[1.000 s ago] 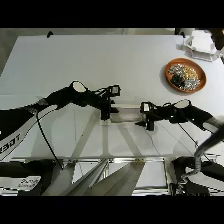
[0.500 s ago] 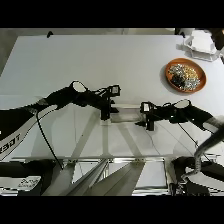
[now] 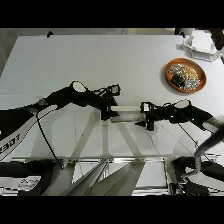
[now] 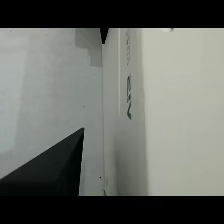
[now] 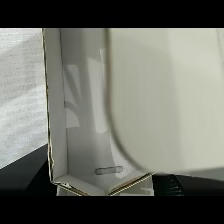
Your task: Fold the box and place the chain.
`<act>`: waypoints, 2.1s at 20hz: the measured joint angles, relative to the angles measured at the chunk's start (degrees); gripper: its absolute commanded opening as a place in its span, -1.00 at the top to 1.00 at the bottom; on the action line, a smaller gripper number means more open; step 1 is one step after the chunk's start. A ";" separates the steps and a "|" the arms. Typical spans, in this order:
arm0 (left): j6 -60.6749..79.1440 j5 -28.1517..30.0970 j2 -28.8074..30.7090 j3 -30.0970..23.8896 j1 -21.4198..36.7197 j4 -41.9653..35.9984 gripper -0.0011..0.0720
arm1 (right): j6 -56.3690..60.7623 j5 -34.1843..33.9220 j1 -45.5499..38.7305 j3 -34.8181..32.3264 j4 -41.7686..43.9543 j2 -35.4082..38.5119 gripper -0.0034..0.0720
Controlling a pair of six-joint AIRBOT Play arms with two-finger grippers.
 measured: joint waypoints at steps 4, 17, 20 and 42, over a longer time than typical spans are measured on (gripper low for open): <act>-3.02 -1.64 1.03 -0.02 1.57 0.07 -0.37 | -0.07 0.00 0.00 0.00 0.00 0.00 -0.36; -29.00 -18.05 22.99 -0.07 8.98 14.82 0.97 | -0.11 0.02 0.00 0.00 -0.02 0.00 -0.36; -33.86 -21.94 27.17 -1.09 3.43 16.74 0.97 | -0.11 0.02 0.00 0.00 0.00 0.00 -0.36; -58.97 34.56 10.60 -5.29 -12.87 17.77 0.97 | -0.07 0.04 -0.02 0.00 0.02 -0.02 -0.36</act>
